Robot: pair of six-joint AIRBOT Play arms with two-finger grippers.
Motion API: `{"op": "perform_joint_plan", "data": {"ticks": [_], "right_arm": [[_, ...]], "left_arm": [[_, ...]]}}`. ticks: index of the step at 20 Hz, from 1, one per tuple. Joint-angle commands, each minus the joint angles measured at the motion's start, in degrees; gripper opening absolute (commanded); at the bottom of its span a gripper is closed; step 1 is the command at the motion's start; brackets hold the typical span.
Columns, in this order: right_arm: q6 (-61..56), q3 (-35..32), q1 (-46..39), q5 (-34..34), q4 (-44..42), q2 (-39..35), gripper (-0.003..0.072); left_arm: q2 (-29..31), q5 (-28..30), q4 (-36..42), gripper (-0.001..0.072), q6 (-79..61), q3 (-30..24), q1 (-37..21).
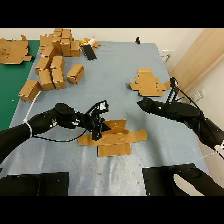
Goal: Fold the box.
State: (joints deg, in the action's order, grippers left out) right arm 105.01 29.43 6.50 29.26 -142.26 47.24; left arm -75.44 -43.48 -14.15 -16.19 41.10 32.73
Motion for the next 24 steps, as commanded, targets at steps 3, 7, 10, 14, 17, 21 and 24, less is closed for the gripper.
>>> {"op": "perform_joint_plan", "data": {"ticks": [3,7,10,14,17,21,24], "right_arm": [[0.0,0.0,0.0,1.5,0.8,0.0,0.0005],[0.0,0.0,0.0,4.6,2.9,-0.1,0.0004],[0.0,0.0,0.3,11.2,8.1,-1.6,0.0003],[-2.1,-2.1,5.3,19.3,13.6,-10.4,0.0002],[-3.8,-4.0,15.5,25.2,19.7,-17.4,0.0002],[-13.6,-4.4,36.7,28.0,36.6,-22.1,0.0002],[-26.4,-5.9,55.8,27.3,55.7,-21.7,0.0001]], "left_arm": [[0.0,1.1,-1.6,0.0012,2.2,-0.9,0.4],[0.0,1.1,-1.5,0.0012,2.1,-0.9,0.4],[0.0,1.0,-1.5,0.0012,2.1,-0.8,0.4],[0.0,1.1,-1.5,0.0012,2.1,-0.8,0.4],[0.0,1.1,-1.5,0.0012,2.1,-0.8,0.4],[0.0,1.1,-1.5,0.0012,2.1,-0.8,0.4],[0.0,1.1,-1.5,0.0012,2.1,-0.8,0.4]]}}
